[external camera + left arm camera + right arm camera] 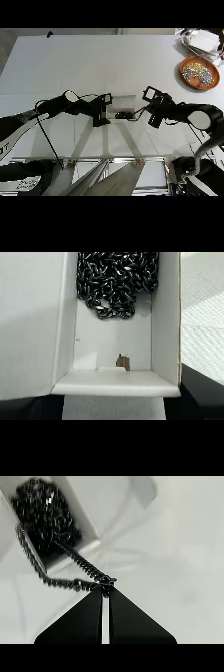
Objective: Fold the box and place the chain.
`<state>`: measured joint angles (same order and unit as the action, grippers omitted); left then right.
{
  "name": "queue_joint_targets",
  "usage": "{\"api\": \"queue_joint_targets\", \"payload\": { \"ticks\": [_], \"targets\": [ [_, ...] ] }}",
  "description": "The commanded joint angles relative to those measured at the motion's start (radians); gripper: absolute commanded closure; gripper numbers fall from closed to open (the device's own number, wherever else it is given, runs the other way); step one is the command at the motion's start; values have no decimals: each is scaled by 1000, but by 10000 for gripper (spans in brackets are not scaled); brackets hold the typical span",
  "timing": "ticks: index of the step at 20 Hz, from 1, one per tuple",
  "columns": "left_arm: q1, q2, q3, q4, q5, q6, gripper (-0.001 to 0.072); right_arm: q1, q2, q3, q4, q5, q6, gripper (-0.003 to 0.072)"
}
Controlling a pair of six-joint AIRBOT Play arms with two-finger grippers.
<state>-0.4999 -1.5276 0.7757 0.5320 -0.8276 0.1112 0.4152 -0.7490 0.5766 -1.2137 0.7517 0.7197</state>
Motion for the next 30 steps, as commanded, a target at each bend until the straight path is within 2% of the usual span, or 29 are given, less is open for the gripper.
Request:
{"api": "queue_joint_targets", "payload": {
  "ticks": [1, 5, 11, 15, 20, 22, 24, 27, 30],
  "targets": [
    [0, 0, 0, 0, 0, 0, 277, 1, 126, 1, 126, -81, 17, 674],
    [0, 0, 0, 0, 0, 0, 277, 1, 119, 1, 404, -188, -13, 673],
    [0, 0, 0, 0, 0, 0, 277, 8, -96, 1, 671, -192, -180, 673],
    [0, 0, 0, 0, 0, 0, 277, 83, -229, 1, 674, -199, -241, 672],
    [0, 0, 0, 0, 0, 0, 277, 113, -263, 1, 672, -271, -258, 663],
    [0, 0, 0, 0, 0, 0, 277, 113, -263, 1, 673, -275, -258, 569],
    [0, 0, 0, 0, 0, 0, 277, 114, -262, 5, 673, -245, -280, 554],
    [0, 0, 0, 0, 0, 0, 277, 113, -245, 61, 652, -193, -326, 553],
    [0, 0, 0, 0, 0, 0, 277, 112, -243, 190, 533, -188, -325, 555]
  ]
}}
